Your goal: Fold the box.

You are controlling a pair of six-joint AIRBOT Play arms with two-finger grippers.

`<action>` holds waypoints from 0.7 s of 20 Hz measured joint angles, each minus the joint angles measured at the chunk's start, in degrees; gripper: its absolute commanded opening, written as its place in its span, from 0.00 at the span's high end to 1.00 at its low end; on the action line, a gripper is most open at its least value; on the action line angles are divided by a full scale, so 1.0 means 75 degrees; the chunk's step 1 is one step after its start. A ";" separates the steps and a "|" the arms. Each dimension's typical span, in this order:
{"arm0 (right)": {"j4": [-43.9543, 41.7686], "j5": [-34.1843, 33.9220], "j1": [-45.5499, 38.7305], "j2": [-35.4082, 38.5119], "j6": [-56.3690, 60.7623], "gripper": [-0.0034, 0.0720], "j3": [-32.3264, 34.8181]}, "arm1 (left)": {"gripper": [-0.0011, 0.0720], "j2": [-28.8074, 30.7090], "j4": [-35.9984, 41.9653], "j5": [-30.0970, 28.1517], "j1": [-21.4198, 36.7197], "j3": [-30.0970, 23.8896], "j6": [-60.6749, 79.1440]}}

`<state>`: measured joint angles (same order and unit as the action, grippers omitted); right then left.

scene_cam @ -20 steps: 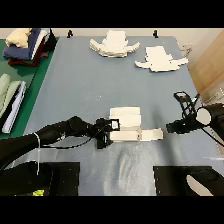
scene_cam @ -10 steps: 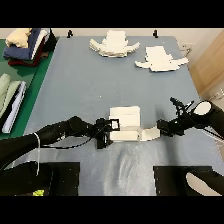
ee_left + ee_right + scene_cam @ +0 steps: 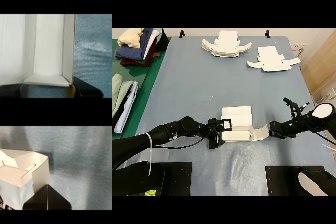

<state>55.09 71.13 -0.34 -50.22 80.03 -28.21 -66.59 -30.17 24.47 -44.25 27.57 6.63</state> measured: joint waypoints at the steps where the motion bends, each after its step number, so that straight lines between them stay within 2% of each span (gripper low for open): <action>1: -0.0026 -0.0154 0.0000 -0.0105 -0.0058 0.95 0.0079 | 0.50 0.0000 0.0000 0.0000 0.0000 0.0000 0.0003; 7: -0.0495 -0.0816 0.0009 -0.0842 -0.0851 0.95 0.0236 | 0.50 0.0000 0.0000 0.0000 0.0000 0.0000 0.0000; 11: -0.1617 -0.0740 0.0012 -0.1067 -0.1781 0.93 0.0187 | 0.50 0.0000 -0.0003 0.0000 0.0000 0.0000 0.0003; 13: -0.2157 -0.0542 0.0009 -0.1046 -0.2110 0.56 0.0044 | 0.50 0.0000 -0.0003 0.0003 0.0000 0.0000 0.0003; 14: -0.2358 -0.0440 0.0009 -0.1014 -0.2221 0.54 -0.0047 | 0.50 0.0000 -0.0003 0.0003 0.0000 0.0000 0.0003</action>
<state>37.41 67.83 -0.27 -57.82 63.37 -28.56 -66.59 -30.20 24.49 -44.25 27.57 6.66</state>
